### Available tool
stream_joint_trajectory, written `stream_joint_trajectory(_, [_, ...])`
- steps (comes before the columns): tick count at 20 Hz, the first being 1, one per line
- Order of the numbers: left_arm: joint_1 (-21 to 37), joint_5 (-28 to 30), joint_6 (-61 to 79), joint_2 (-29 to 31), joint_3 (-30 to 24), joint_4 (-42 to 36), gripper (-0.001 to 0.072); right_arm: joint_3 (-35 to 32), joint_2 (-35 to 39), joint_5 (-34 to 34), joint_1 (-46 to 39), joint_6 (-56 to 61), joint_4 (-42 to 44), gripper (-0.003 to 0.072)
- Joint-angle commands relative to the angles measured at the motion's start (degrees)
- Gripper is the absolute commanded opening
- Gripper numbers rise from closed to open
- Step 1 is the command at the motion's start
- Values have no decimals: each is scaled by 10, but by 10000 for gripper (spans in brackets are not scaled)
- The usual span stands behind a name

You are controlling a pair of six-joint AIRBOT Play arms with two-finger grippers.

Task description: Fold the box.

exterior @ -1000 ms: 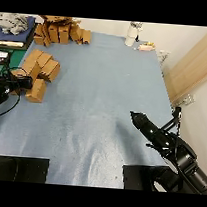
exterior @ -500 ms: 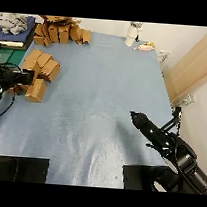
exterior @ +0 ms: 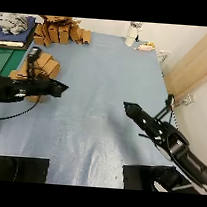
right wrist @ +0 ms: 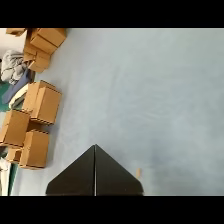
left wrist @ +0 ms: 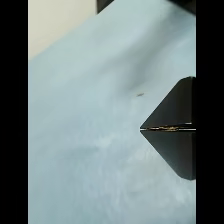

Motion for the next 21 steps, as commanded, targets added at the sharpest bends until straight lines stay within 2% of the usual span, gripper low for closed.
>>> stream_joint_trajectory(1, [-81, -17, -65, -79, 78, 35, 16, 95, -133, -45, 2, -69, 0, 0])
stream_joint_trajectory(4, [-113, -17, -94, -139, 127, 34, 16, 181, -238, -66, 2, -88, 0, 0])
stream_joint_trajectory(9, [-134, -12, -94, -176, 135, 9, 16, 252, -341, -103, 13, -88, 0, 0])
stream_joint_trajectory(15, [-135, -7, -94, -177, 135, -2, 16, 255, -354, -64, 23, -79, 13, 3])
stream_joint_trajectory(21, [-135, -7, -94, -177, 135, -2, 16, 255, -354, -61, 23, -79, 13, 3])
